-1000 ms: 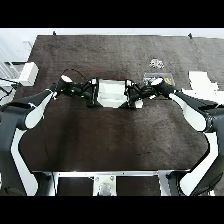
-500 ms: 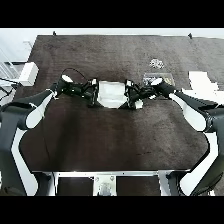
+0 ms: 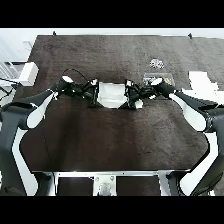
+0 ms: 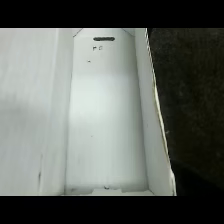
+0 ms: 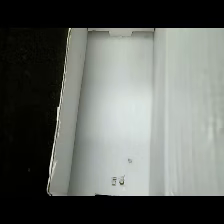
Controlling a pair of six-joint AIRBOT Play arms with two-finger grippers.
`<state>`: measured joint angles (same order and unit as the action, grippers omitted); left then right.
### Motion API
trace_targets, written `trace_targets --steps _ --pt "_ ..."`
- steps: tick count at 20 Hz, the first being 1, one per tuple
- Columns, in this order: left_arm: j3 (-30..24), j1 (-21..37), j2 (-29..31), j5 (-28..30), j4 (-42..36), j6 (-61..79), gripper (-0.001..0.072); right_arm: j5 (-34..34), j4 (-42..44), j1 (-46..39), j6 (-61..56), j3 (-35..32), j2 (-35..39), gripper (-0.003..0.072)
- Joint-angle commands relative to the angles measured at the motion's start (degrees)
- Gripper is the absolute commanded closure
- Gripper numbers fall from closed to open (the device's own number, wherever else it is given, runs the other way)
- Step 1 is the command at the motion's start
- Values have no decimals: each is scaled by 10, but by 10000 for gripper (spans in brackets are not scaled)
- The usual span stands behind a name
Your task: Fold the box and place the chain.
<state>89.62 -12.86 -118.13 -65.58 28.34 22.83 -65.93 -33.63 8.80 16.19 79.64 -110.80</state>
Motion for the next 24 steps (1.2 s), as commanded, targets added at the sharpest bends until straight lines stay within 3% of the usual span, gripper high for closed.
trace_targets --steps 1,17,19,23,24 --pt "0 0 -1 6 14 -2 82 0 0 0 0 0 0 103" --pt "0 0 -1 -17 -22 43 87 0 0 0 0 0 0 102" --pt "0 0 -1 -20 -21 43 243 0 0 0 0 0 0 103" --pt "0 0 -1 -30 -17 43 245 0 0 0 0 0 0 103" --pt "-3 0 -1 -30 -17 43 283 0 0 0 0 0 0 102"
